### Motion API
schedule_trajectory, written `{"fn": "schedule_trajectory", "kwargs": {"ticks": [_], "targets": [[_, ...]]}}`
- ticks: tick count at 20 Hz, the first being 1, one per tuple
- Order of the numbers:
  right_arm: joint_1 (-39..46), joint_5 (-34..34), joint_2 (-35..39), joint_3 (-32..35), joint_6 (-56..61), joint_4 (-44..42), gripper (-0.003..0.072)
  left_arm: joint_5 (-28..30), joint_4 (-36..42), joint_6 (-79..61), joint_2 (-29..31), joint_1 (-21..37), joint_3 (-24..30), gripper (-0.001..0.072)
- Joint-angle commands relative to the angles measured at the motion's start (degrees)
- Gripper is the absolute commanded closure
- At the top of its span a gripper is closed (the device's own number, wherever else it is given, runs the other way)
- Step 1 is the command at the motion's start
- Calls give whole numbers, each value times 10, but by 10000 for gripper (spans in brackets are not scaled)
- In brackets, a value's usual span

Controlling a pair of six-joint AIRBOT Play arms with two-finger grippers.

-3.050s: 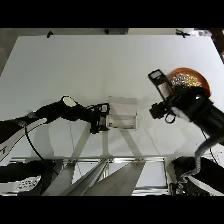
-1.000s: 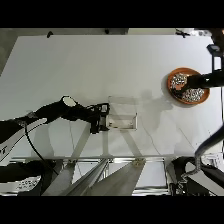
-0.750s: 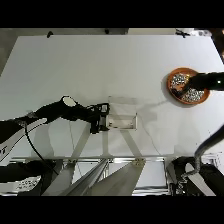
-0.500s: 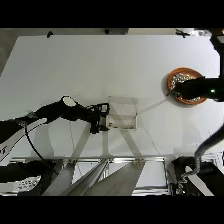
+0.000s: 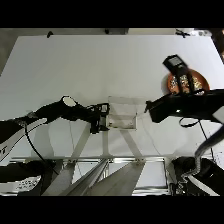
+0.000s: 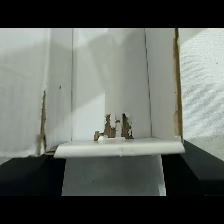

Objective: Fold the box and place the chain.

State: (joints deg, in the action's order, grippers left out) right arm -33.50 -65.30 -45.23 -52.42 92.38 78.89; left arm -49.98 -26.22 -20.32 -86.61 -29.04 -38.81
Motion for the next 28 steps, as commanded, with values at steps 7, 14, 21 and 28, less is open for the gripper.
{"fn": "schedule_trajectory", "kwargs": {"ticks": [7, 14, 21, 28], "targets": [[-118, 116, -173, 16, 38, -42, 678, 0, 0, 0, 0, 0, 0, 507], [-139, 160, -258, 16, 38, -64, 676, 0, 0, 0, 0, 0, 0, 507], [-137, 161, -262, 16, 38, -67, 442, 0, 0, 0, 0, 0, 0, 507], [-20, 91, -144, 15, 37, -44, 441, 0, 0, 0, 0, 0, 0, 507]]}}
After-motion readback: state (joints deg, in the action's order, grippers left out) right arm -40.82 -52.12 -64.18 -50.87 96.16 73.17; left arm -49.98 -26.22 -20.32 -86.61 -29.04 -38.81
